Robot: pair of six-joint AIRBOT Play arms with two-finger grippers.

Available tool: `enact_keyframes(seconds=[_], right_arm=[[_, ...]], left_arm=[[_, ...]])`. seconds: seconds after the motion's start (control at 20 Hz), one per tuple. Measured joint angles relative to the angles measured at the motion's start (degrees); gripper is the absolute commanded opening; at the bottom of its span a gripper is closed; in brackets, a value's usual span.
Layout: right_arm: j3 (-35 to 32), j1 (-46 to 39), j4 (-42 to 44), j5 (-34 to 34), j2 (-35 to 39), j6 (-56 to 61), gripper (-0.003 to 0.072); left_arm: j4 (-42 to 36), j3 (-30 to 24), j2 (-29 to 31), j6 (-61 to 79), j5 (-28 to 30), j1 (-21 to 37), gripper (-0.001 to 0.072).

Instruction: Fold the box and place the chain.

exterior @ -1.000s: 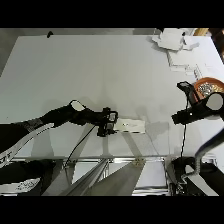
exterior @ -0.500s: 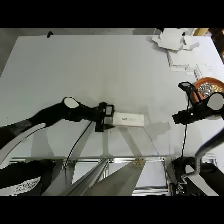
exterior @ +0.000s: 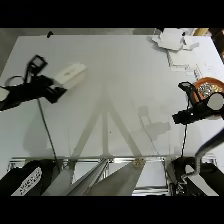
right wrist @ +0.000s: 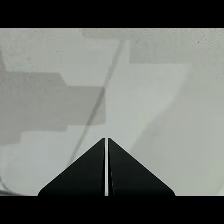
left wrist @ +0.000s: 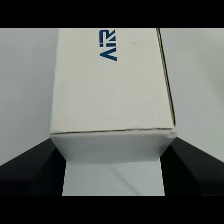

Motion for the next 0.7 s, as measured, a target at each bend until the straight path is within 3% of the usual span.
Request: enact_keyframes(seconds=[0.15,0.3,0.45,0.7], right_arm=[[0.0,0.0,0.0,0.0,0.0,0.0,0.0016],[0.0,0.0,0.0,0.0,0.0,0.0,0.0016],[0.0,0.0,0.0,0.0,0.0,0.0,0.0016],[0.0,0.0,0.0,0.0,0.0,0.0,0.0016]], left_arm=[[8.4,0.0,0.5,-12.9,-2.0,8.3,0.0351],[14.4,0.0,-1.0,-20.7,-4.6,12.7,0.0368],[17.3,0.0,-3.4,-24.8,-7.2,14.4,0.0677],[19.1,0.0,-5.4,-28.0,-10.4,15.2,0.0694]])
